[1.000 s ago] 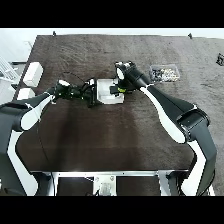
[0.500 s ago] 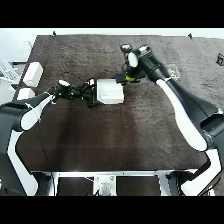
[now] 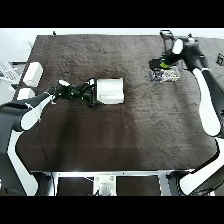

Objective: Fold the box and place the chain.

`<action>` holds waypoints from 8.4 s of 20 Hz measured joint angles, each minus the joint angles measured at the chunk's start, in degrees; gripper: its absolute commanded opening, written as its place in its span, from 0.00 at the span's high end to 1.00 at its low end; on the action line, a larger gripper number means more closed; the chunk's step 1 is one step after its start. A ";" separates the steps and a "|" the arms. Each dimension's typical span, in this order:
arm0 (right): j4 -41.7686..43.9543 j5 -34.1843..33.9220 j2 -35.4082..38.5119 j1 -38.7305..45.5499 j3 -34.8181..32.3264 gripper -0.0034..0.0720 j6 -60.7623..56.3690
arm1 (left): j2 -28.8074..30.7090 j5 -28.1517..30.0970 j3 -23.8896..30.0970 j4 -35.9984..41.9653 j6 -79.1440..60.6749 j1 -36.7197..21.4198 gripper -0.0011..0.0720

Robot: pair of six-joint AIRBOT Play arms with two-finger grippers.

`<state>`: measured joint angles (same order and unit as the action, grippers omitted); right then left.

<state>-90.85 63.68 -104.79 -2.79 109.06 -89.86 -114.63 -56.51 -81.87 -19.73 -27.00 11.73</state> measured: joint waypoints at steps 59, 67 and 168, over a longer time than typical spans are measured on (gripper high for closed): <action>7.74 -13.84 33.18 -23.69 3.63 0.94 15.82 | 0.00 0.55 0.00 0.02 0.00 0.00 0.51; 9.27 -15.50 27.17 -28.11 3.37 0.94 15.85 | 0.00 0.52 0.02 0.02 0.00 0.00 0.51; 35.95 -35.36 26.32 -0.52 -32.85 0.95 21.31 | 0.00 0.52 0.00 0.02 0.00 0.02 0.51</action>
<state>-54.89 28.32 -78.48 -3.31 76.20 -68.55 -114.63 -55.99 -81.87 -19.70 -27.00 11.75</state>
